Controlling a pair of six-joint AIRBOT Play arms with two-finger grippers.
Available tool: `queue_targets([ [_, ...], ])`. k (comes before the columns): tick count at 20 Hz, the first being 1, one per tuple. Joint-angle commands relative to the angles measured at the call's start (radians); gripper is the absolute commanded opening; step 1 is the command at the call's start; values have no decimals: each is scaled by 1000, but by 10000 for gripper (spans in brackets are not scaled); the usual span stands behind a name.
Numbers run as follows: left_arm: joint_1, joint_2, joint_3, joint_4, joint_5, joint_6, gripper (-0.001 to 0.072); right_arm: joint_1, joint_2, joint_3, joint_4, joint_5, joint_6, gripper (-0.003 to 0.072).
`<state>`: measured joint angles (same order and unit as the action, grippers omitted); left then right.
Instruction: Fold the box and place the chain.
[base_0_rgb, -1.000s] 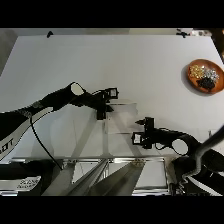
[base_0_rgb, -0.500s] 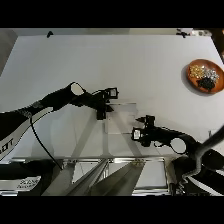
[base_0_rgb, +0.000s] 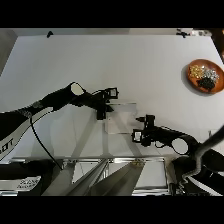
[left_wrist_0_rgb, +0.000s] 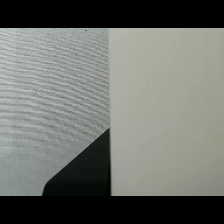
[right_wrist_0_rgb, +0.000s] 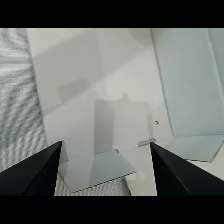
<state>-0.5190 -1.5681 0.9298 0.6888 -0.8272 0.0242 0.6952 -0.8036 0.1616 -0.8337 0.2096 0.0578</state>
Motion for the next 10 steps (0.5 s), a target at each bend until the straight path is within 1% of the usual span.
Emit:
queue_targets([
  [1,0,0,1,0,0,0,14,1,16,-1,-12,58,-19,588],
  [4,0,0,1,0,0,0,14,1,16,-2,-29,98,-19,588],
  [8,0,0,1,0,0,0,14,1,16,-32,-30,85,-40,587],
  [10,0,0,1,0,0,0,14,0,16,-34,-13,47,-40,586],
])
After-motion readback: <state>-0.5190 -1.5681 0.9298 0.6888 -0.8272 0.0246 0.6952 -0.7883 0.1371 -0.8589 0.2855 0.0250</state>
